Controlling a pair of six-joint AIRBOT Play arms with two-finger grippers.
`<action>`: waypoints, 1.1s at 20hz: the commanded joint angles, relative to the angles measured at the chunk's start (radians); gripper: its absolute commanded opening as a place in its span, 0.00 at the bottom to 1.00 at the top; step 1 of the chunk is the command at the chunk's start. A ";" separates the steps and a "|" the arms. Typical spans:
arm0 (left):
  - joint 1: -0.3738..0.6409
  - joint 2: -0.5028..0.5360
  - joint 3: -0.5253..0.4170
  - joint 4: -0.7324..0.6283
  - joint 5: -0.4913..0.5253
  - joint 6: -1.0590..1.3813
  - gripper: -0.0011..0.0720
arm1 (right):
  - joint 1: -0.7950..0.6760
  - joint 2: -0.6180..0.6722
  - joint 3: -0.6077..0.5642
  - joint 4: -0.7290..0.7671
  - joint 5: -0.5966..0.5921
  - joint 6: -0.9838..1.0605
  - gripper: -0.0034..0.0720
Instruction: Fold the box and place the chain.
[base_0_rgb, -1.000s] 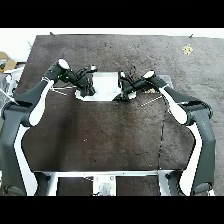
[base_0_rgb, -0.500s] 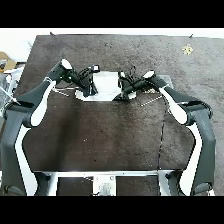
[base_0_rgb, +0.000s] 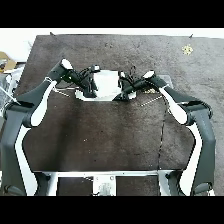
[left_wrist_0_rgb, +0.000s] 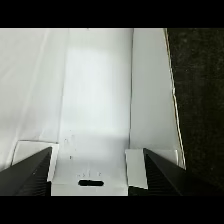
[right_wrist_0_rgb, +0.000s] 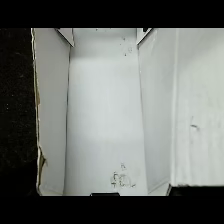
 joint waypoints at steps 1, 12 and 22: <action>0.001 0.000 0.000 0.004 0.008 -0.022 0.99 | 0.000 0.000 0.000 0.000 0.000 0.000 0.62; 0.085 0.093 0.004 0.087 -0.079 -0.156 0.02 | 0.001 0.000 0.000 0.000 0.000 0.000 0.62; 0.233 0.230 -0.047 0.137 -0.121 -0.903 0.03 | 0.000 0.000 0.000 0.000 0.000 0.000 0.62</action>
